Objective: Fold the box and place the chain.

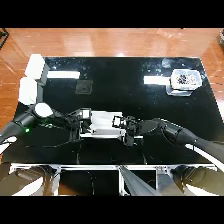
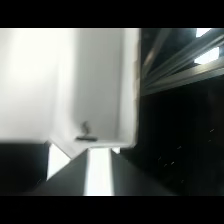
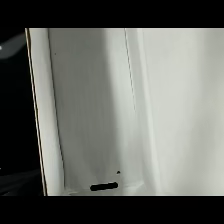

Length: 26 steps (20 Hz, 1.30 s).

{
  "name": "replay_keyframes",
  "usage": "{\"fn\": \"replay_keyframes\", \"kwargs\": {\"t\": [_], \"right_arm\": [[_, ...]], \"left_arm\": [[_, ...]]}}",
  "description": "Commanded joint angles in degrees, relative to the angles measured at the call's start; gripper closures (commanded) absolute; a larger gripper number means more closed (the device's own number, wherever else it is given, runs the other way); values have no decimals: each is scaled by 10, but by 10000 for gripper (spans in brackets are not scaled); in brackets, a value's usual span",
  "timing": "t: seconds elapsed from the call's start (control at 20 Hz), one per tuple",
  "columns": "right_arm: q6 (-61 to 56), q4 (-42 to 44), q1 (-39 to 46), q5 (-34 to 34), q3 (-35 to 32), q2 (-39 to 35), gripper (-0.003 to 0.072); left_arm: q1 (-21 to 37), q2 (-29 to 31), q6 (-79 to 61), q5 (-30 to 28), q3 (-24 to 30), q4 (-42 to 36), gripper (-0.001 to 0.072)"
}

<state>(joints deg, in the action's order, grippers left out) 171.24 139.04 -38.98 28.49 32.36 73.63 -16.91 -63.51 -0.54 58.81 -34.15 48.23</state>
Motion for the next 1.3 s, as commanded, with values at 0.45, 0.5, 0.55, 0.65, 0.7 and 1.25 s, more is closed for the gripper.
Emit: {"fn": "replay_keyframes", "kwargs": {"t": [0.45,0.5,0.55,0.65,0.7,1.25], "right_arm": [[0,0,0,0,0,0,666],[0,0,0,0,0,0,666],[0,0,0,0,0,0,666],[0,0,0,0,0,0,667],[0,0,0,0,0,0,666],[0,0,0,0,0,0,667]], "left_arm": [[39,31,40,-43,0,10,147],[39,31,40,-52,0,10,147],[38,31,40,-56,0,10,147],[38,31,40,-56,0,18,148],[38,30,40,-48,0,25,149],[-1,-23,37,-8,5,35,214]]}}
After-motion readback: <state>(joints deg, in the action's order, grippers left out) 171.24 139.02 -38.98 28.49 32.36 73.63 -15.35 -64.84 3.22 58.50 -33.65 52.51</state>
